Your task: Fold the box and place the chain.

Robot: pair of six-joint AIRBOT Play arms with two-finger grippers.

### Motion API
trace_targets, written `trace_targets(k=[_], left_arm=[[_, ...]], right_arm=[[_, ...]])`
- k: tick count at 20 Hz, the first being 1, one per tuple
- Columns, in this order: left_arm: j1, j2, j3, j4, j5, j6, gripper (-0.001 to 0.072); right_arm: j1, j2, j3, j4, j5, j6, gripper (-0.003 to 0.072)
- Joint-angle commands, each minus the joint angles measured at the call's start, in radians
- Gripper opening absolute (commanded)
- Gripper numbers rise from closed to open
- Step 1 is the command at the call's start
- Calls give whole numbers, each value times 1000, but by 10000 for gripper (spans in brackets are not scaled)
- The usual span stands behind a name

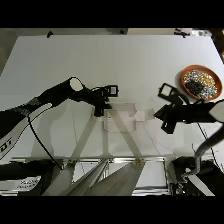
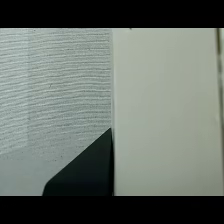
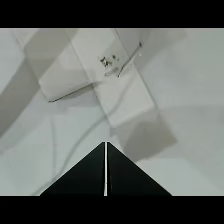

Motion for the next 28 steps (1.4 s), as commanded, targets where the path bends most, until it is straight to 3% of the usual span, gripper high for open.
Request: trace_targets(k=[1, 2, 4, 5, 9, 11, 16, 22, 28], left_arm=[[0, 0, 1, 0, 0, 0, 12], [0, -1, 1, 0, 0, 0, 12], [0, 0, 1, 0, 0, 0, 12], [0, -1, 1, 0, 0, 0, 12], [0, -1, 1, 0, 0, 0, 12], [0, 0, 1, 0, 0, 0, 12], [0, -1, 1, 0, 0, 0, 12], [0, 0, 1, 0, 0, 0, 12], [0, 0, 1, 0, 0, 0, 12]], right_arm=[[203, -26, -94, -78, -246, -37, 13], [204, -26, -130, -61, -257, -35, 65], [213, -26, -209, -80, -283, -36, 447], [232, -25, -246, -93, -330, -37, 701], [362, -25, -355, -106, -617, -40, 720], [422, -26, -388, -106, -702, -42, 720], [474, -33, -396, -127, -755, -33, 708], [497, -176, -396, -129, -847, -33, 706], [500, -180, -396, -101, -906, -32, 698]])
